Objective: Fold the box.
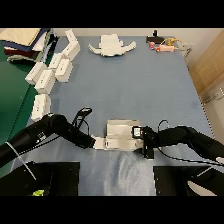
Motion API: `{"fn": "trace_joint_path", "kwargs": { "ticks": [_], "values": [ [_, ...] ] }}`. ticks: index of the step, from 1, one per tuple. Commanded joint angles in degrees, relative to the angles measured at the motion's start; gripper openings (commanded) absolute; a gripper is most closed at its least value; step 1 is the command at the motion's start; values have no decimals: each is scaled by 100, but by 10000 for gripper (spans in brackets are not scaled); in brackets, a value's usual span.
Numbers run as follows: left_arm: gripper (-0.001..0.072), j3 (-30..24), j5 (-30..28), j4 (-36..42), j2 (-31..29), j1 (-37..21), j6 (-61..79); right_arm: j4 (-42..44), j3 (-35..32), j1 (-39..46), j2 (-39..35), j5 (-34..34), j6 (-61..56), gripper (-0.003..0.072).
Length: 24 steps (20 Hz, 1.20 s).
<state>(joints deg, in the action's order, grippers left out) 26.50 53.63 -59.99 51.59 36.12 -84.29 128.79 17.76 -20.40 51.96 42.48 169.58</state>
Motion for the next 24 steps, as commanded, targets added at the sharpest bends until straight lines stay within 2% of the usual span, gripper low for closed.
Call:
{"fn": "trace_joint_path", "kwargs": {
  "ticks": [1,5,14,15,16,17,24],
  "values": [
    [15,-13,-184,516,52,175,278,0,4,0,0,-2,-2,500],
    [15,24,-153,839,52,175,527,0,4,-2,0,0,-2,500],
    [30,343,-144,723,55,166,544,0,4,0,0,0,-2,500],
    [277,354,-149,726,55,166,542,0,4,0,-2,-2,-2,500],
    [434,356,-177,728,55,166,542,0,4,-2,0,0,-2,500],
    [412,356,-197,721,55,166,551,0,4,-2,0,0,-2,500],
    [412,358,-221,678,55,164,546,0,4,0,0,0,-2,499]
  ]
}}
